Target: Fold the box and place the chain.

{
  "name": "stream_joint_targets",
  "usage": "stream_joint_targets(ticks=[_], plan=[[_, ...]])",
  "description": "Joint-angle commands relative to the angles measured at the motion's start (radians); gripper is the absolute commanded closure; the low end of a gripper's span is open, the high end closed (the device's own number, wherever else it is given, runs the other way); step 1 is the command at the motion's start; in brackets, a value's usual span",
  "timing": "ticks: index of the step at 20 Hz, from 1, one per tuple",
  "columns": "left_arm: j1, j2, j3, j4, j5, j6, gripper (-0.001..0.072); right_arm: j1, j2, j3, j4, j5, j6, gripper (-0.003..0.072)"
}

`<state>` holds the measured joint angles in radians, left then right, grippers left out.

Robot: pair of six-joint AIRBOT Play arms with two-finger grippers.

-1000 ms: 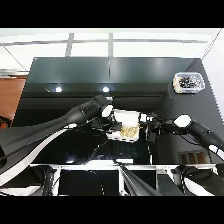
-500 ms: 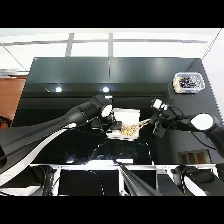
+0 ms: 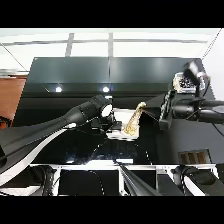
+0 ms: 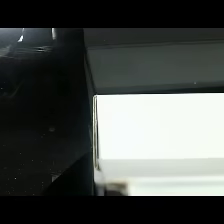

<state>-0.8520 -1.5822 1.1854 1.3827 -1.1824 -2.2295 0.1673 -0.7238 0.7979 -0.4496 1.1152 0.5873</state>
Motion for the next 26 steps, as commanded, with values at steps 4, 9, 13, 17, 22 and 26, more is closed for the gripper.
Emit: stream_joint_targets(ticks=[4,9,13,17,22,26], plan=[[0.000,0.000,0.000,-0.005,0.000,0.000,0.0681,0.030,-0.034,0.021,-0.026,0.060,0.153,0.0668],[0.000,0.000,0.000,-0.005,0.002,0.000,0.0681,0.072,-0.125,-0.146,-0.098,-0.015,0.217,0.0665],[0.001,0.000,0.000,-0.004,0.001,0.000,0.0681,0.049,-0.141,-0.159,-0.151,-0.011,0.233,0.0434],[0.000,0.000,0.000,-0.004,0.001,0.000,0.0681,-0.143,-0.089,-0.087,-0.364,0.149,0.258,0.0436],[0.001,0.000,0.000,-0.004,0.009,0.000,0.0681,-0.315,-0.072,-0.071,-0.397,0.275,0.262,0.0437],[0.002,0.000,0.000,0.021,0.020,-0.006,0.0682,-0.315,-0.072,-0.071,-0.384,0.249,0.262,0.0437]])
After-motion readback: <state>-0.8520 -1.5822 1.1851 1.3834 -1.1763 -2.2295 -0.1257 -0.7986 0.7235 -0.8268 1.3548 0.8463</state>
